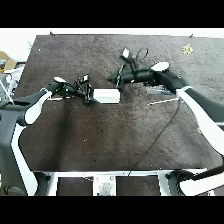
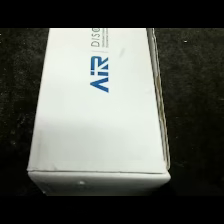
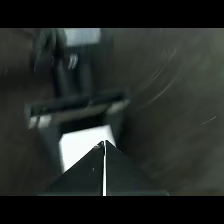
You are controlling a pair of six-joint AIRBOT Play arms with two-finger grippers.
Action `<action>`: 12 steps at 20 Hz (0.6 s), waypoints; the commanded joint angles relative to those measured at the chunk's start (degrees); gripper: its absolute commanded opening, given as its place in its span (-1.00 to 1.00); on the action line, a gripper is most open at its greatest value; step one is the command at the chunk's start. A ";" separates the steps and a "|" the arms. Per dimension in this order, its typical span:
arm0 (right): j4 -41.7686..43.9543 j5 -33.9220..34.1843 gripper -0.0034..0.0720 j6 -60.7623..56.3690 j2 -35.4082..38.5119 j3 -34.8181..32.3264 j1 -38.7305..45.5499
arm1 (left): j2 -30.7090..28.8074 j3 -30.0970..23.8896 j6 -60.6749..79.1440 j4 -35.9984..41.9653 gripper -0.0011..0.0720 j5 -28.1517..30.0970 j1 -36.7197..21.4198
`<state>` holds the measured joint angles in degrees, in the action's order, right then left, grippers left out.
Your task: Fold the box and place the chain.
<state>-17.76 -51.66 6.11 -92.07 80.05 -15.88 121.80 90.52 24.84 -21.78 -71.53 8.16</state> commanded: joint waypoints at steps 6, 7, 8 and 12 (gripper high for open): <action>2.62 39.23 -0.91 -10.03 39.65 -34.88 0.24 | -0.02 0.02 0.09 -0.04 -0.52 0.13 0.00; 2.62 45.72 -0.91 -12.09 45.55 -41.46 0.24 | -0.02 0.02 0.09 -0.04 -0.52 0.13 0.00; 2.62 49.64 -0.91 -12.57 50.82 -47.01 0.24 | -0.02 0.02 0.09 -0.04 -0.52 0.13 0.00; 2.64 55.69 -0.91 -12.61 69.33 -64.19 0.24 | -0.02 0.02 0.09 -0.04 -0.52 0.13 0.00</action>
<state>-15.00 -5.65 -4.84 -35.46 27.97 -15.66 121.80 90.52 24.93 -21.78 -71.42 8.16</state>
